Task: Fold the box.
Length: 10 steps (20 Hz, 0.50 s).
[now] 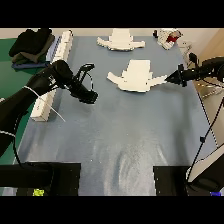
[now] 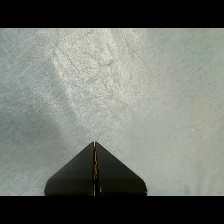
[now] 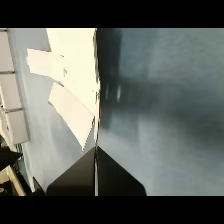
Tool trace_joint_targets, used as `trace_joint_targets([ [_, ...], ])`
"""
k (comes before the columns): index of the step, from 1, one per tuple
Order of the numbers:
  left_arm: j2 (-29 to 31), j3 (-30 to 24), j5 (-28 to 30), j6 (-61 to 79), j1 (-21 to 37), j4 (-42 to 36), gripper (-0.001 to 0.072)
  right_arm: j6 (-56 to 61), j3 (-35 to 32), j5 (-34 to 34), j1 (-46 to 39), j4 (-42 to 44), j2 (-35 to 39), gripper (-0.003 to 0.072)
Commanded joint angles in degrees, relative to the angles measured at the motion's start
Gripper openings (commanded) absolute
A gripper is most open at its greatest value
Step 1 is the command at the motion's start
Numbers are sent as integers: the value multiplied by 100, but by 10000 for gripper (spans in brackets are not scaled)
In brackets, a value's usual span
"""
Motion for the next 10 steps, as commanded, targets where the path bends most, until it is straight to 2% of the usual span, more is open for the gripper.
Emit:
trace_joint_targets([
  [1, 0, 4, 0, 2, 7, 2, 15, 2, -1504, -136, 319, -133, 1073, -2],
  [7, 0, 4, 0, 2, 7, 2, 15, 0, -4929, 173, 533, -492, 3512, -2],
  [10, 0, 4, 2, 2, 7, 2, 15, 17, -6105, 780, 533, -750, 4435, -2],
])
